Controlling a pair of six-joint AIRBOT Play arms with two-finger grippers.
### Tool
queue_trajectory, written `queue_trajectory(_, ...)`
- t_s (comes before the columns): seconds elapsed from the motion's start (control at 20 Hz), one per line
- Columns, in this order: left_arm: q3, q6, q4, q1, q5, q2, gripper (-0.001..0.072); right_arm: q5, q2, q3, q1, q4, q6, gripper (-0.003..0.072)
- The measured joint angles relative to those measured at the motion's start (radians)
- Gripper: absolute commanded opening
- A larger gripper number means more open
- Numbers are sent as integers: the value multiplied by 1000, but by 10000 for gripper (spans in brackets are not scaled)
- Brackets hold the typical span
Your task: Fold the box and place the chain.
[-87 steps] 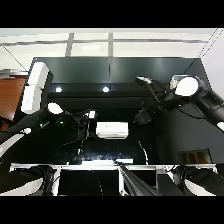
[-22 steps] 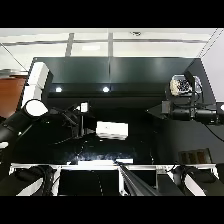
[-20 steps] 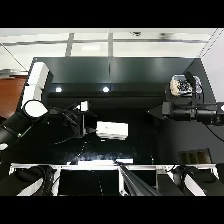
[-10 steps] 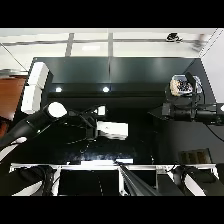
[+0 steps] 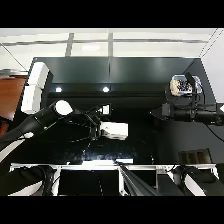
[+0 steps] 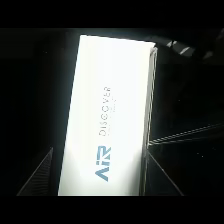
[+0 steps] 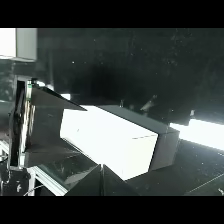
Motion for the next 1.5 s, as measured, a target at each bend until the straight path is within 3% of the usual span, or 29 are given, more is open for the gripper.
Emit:
queue_trajectory(0.85,2,40,-1,-25,-6,-55,710,-7,0,0,0,-10,0,25)
queue_trajectory(1.3,2,8,10,-68,60,-98,670,-13,0,0,0,-21,0,25)
queue_trajectory(1.35,2,-23,20,-71,61,-99,655,-13,0,0,0,-24,0,25)
queue_trajectory(1.45,2,-122,65,-73,61,-98,455,-15,0,0,0,-25,0,25)
queue_trajectory(1.5,4,-182,98,-74,55,-95,421,-16,0,0,0,-25,0,25)
